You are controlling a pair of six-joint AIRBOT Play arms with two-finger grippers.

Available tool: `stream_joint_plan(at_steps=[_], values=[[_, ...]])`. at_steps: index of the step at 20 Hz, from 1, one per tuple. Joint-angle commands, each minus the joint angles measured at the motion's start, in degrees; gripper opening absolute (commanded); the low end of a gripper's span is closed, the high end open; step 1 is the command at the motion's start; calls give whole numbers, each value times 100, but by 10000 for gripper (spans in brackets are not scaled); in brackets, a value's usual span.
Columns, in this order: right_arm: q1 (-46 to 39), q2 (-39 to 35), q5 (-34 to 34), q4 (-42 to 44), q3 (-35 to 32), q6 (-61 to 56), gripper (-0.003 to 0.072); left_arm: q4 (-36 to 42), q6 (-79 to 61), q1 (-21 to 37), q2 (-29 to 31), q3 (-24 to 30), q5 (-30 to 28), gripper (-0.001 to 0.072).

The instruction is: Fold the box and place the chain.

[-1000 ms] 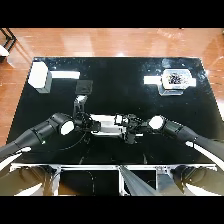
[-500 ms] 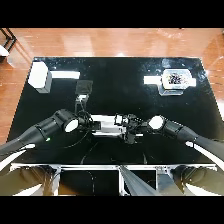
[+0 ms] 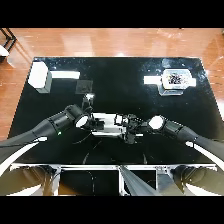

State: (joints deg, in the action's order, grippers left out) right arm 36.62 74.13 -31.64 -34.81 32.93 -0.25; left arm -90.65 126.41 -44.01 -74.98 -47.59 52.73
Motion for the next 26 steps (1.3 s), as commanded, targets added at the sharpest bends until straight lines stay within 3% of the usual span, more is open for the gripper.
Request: stream_joint_plan(at_steps=[1,12,13,14,16,17,18,24,25,26], values=[[4,2,0,0,0,0,406,-42,2,-9,-92,-83,-37,352],[4,2,0,0,0,0,407,-13,4,-22,-280,-83,4,352],[4,2,0,2,0,0,407,15,4,-22,-289,-83,7,323],[4,2,0,0,0,0,407,33,2,-22,-289,-85,7,241],[4,0,0,0,0,0,406,114,0,-22,-289,-85,22,182],[4,2,0,2,0,0,407,111,-37,-24,-289,-85,42,61],[4,2,0,2,0,0,407,114,-50,-35,-291,-85,39,29],[4,2,0,2,0,0,406,138,-37,-85,-291,-90,50,32],[4,2,0,2,0,0,407,142,-20,-83,-291,-98,61,81],[4,0,0,2,0,0,407,138,35,-83,-291,-129,131,214]])
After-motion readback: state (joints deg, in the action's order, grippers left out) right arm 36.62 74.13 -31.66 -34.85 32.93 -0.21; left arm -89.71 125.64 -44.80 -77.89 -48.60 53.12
